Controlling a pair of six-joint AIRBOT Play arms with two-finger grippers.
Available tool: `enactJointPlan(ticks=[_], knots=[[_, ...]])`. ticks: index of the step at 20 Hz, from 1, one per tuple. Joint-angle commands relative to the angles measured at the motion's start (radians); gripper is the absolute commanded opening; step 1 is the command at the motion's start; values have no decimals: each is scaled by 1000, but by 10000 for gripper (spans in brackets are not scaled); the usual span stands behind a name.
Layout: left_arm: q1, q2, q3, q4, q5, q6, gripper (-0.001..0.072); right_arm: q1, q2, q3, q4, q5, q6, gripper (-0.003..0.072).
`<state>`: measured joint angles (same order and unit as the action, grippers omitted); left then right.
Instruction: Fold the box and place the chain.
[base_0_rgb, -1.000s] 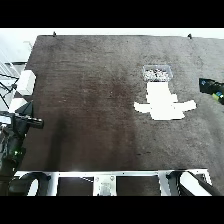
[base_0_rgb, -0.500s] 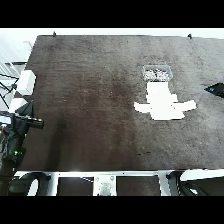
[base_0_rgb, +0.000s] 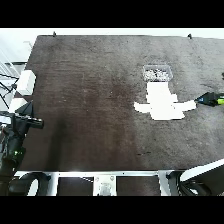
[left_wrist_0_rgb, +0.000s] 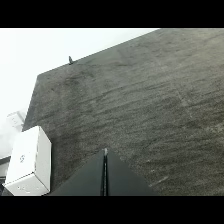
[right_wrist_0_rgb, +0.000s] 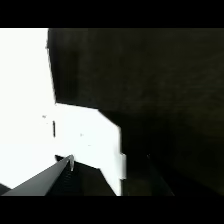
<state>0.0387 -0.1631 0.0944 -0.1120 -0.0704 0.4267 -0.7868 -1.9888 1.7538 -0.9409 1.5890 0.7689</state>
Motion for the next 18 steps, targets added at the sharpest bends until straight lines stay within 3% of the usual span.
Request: enactJointPlan(ticks=[1,5,6,8,11,15,18], knots=[[0,1,0,0,0,0,20,31,-62,3,16,97,-2,541],[0,1,0,0,0,0,20,63,-76,-41,18,100,-2,514],[0,1,0,0,0,0,20,68,-76,-63,28,100,-2,433],[0,1,0,0,0,0,20,70,-76,-106,74,100,-19,365],[0,1,0,0,0,0,20,70,-75,-159,148,111,-73,17],[0,1,0,0,0,0,20,80,0,-271,198,103,-97,13],[0,1,0,0,0,0,20,117,124,-426,240,32,-100,13]])
